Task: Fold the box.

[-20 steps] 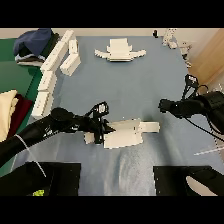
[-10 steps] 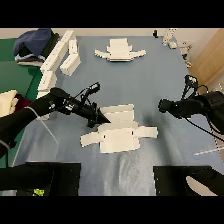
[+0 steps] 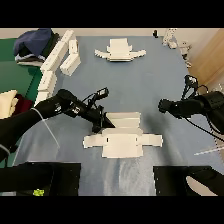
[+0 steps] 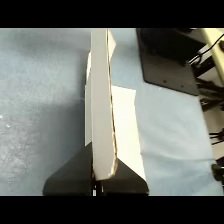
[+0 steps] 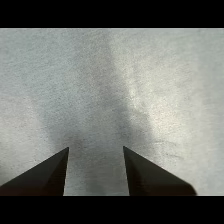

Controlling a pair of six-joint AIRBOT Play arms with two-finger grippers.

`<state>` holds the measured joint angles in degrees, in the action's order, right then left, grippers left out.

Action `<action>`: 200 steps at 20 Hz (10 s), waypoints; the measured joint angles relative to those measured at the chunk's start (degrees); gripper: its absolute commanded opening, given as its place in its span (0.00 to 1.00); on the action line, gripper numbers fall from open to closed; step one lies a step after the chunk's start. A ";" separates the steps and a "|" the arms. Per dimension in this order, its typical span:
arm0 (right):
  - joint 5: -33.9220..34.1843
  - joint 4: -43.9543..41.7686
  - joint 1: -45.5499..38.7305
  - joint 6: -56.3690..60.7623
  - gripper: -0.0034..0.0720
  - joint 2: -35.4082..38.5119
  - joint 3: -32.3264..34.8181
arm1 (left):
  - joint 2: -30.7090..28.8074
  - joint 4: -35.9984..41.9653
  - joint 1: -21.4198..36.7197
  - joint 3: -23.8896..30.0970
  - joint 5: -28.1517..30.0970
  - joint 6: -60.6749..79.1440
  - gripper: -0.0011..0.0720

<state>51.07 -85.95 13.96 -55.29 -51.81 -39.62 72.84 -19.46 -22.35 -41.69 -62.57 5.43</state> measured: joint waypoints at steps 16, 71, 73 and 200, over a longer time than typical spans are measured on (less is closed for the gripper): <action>-0.07 0.04 0.00 -0.02 0.77 0.00 0.00 | -25.14 0.42 -12.46 18.78 24.92 10.19 0.03; -0.02 -0.79 0.04 -0.02 0.77 0.00 -0.02 | -23.04 8.15 -12.37 21.42 30.10 29.75 0.03; -0.04 -0.87 0.04 0.00 0.77 0.00 0.00 | -22.36 8.94 -12.37 21.44 30.40 29.97 0.03; -5.57 -1.03 42.16 -51.43 0.97 20.39 19.54 | -16.72 11.37 -12.31 21.46 23.98 21.92 0.03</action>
<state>45.50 -86.98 56.12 -106.72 -31.42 -20.08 56.12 -8.10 -34.65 -20.23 -38.59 27.35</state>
